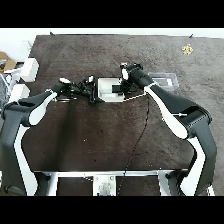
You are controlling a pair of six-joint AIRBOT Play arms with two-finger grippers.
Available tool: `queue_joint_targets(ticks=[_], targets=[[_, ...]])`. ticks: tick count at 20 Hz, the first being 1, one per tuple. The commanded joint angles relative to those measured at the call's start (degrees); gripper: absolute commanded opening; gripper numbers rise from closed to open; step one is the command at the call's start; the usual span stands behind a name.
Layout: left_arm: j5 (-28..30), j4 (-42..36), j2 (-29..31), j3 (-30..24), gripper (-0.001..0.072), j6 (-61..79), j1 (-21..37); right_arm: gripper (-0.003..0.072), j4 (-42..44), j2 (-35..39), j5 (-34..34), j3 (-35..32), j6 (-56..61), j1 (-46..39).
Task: Fold the box and place the chain.
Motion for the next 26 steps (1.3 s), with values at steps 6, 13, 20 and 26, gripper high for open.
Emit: queue_joint_targets(ticks=[6,13,20,26], targets=[[0.00,0.02,0.00,-0.02,0.0222,0.02,0.04,0.0028,-0.96,-0.02,1.57,0.04,0.31,0.00],[0.00,0.02,0.00,-0.02,0.0222,0.02,0.04,0.0194,-1.01,0.31,1.49,0.04,0.31,0.00],[0.02,0.02,0.00,-0.02,0.0222,0.02,0.04,0.0409,-0.76,7.34,2.80,0.07,-4.50,-0.22],[0.02,0.02,0.00,-0.02,0.0222,0.02,0.04,0.0377,-4.33,16.41,5.55,1.97,-18.58,-2.86]])
